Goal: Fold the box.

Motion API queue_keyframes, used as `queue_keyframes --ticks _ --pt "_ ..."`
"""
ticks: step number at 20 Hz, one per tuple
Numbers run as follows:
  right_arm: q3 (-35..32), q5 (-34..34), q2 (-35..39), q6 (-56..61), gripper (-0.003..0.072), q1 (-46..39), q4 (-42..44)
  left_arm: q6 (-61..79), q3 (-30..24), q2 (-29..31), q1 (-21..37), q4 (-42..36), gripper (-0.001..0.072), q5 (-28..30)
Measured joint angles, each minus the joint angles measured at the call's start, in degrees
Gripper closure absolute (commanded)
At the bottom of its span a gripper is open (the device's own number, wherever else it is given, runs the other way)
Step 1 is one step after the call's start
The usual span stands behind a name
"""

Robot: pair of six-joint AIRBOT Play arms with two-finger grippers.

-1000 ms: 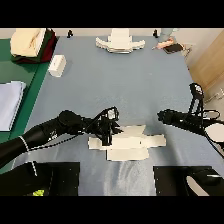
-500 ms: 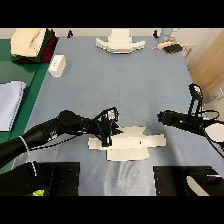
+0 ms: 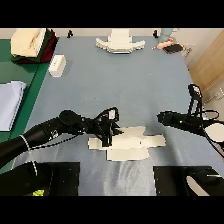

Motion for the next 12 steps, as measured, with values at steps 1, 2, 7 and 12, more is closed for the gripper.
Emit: queue_keyframes --ticks 1,2,7,12 --pt "0.0 0.0 0.0 0.0 0.0685 0.0 0.0 0.0 0.2 -0.1 0.0 0.1 0.0693 0.0" --pt "0.0 0.0 0.0 0.0 0.0685 0.0 0.0 0.0 0.2 -0.1 0.0 0.2 0.0693 0.0" --pt "0.0 0.3 0.0 0.0 0.0685 0.0 0.0 -0.4 0.4 -0.1 0.0 0.3 0.0693 0.0" --pt "2.9 12.4 0.0 0.0 0.0685 0.2 1.6 -0.6 0.5 -0.1 0.0 0.3 0.0694 0.0"
